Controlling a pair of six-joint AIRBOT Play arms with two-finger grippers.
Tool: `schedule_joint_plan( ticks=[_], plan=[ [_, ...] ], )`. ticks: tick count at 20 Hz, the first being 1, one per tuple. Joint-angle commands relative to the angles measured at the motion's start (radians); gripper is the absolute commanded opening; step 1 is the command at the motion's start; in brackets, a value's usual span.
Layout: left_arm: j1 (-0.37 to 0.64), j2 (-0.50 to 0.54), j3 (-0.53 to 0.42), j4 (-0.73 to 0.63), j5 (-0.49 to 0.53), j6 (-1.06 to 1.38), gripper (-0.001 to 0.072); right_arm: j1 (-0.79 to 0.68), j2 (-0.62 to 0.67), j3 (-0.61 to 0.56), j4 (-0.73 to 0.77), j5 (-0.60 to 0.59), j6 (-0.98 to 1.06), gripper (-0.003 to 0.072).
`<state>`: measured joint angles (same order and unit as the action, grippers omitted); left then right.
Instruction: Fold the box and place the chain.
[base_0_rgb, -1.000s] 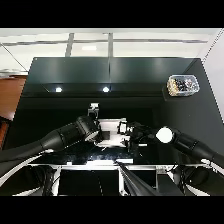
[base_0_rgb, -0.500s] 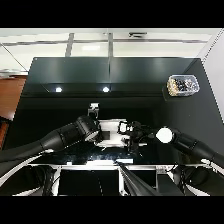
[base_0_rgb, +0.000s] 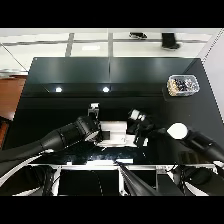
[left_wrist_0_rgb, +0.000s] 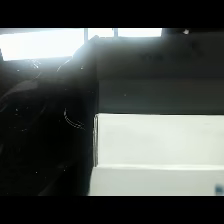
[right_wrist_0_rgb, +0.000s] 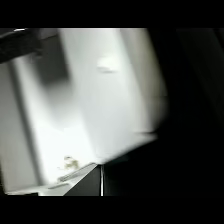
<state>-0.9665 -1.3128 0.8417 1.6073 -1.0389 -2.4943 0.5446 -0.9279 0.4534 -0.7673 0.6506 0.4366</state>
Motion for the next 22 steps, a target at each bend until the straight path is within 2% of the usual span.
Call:
schedule_joint_plan(
  ticks=[1, 3, 5, 7, 10, 16, 19, 21, 22],
  plan=[
    [0.001, -0.001, 0.0, 0.0, -0.002, 0.0, 0.0029, -0.188, 0.098, 0.0, -0.057, 0.15, 0.151, 0.0025],
    [0.001, -0.001, 0.0, 0.0, -0.002, 0.0, 0.0028, -0.328, 0.111, 0.0, -0.057, 0.227, 0.325, 0.0025],
    [0.001, -0.001, 0.0, 0.0, -0.002, 0.0, 0.0029, -0.446, 0.11, 0.0, -0.102, 0.284, 0.631, 0.0025],
    [0.001, -0.001, 0.0, 0.0, -0.002, 0.0, 0.0029, -0.507, 0.098, -0.006, -0.156, 0.326, 0.792, 0.0025],
    [0.001, -0.001, 0.0, 0.001, -0.003, 0.0, 0.0029, -0.52, 0.018, -0.06, -0.125, 0.326, 0.845, 0.0025],
    [0.001, -0.001, 0.0, 0.001, -0.003, 0.0, 0.0028, -0.386, -0.254, -0.077, 0.14, 0.332, 0.776, 0.0025],
    [0.001, -0.001, 0.0, 0.001, -0.005, 0.0, 0.0029, -0.291, -0.294, -0.074, 0.272, 0.283, 0.708, 0.0026],
    [0.001, -0.001, 0.0, 0.001, -0.006, 0.0, 0.0029, -0.281, -0.294, -0.044, 0.291, 0.333, 0.653, 0.0046],
    [0.001, -0.001, 0.0, 0.001, -0.006, 0.0, 0.0029, -0.285, -0.294, -0.02, 0.278, 0.375, 0.639, 0.0371]
  ],
)
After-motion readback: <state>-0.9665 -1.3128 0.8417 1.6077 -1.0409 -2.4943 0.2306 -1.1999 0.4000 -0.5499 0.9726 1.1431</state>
